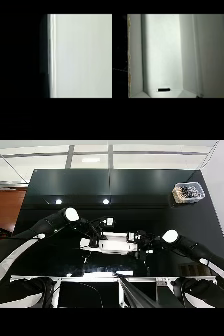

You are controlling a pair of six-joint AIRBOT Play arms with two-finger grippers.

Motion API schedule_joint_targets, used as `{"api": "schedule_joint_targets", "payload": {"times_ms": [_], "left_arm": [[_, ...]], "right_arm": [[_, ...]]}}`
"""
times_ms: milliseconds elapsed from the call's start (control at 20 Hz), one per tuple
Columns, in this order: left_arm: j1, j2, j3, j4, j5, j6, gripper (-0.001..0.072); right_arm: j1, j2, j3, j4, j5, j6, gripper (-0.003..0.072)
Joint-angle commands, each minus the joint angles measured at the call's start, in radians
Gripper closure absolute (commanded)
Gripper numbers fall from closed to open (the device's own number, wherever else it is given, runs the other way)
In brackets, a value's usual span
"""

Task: Fold the box and place the chain.

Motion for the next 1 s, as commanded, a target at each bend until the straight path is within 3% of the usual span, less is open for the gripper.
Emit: {"api": "schedule_joint_targets", "payload": {"times_ms": [0,100,200,250,400,500,600,700,750,850,950], "left_arm": [[0.000,0.000,0.000,0.000,-0.005,0.000,0.0679],[0.000,0.002,0.001,-0.001,-0.008,-0.029,0.0665],[0.002,0.015,0.001,0.006,-0.022,-0.079,0.0380],[0.002,0.030,0.001,0.021,-0.025,-0.092,0.0338],[0.011,0.123,0.001,0.135,-0.052,-0.245,0.0337],[0.027,0.201,0.001,0.277,-0.131,-0.378,0.0337],[0.025,0.271,0.001,0.466,-0.250,-0.505,0.0361],[0.027,0.328,0.000,0.550,-0.327,-0.616,0.0679],[0.027,0.350,-0.001,0.542,-0.356,-0.644,0.0681],[0.025,0.374,-0.025,0.412,-0.384,-0.732,0.0681],[0.024,0.373,-0.090,0.101,-0.426,-0.691,0.0682]], "right_arm": [[0.001,0.000,0.000,-0.001,-0.003,0.002,0.0198],[0.001,0.000,0.000,-0.002,-0.002,0.002,0.0198],[0.001,0.000,0.000,-0.002,-0.003,0.002,0.0198],[0.001,0.000,0.000,-0.002,-0.003,0.002,0.0197],[0.001,0.000,0.000,-0.002,-0.002,0.002,0.0197],[0.001,0.000,0.000,-0.002,-0.002,0.002,0.0197],[0.001,0.000,0.000,-0.002,-0.002,0.002,0.0197],[0.001,0.000,0.000,-0.002,-0.001,0.001,0.0197],[0.001,0.000,0.000,-0.003,-0.001,0.001,0.0198],[0.002,0.000,0.000,-0.014,-0.001,0.001,0.0197],[0.002,0.000,0.000,-0.044,0.007,0.002,0.0197]]}}
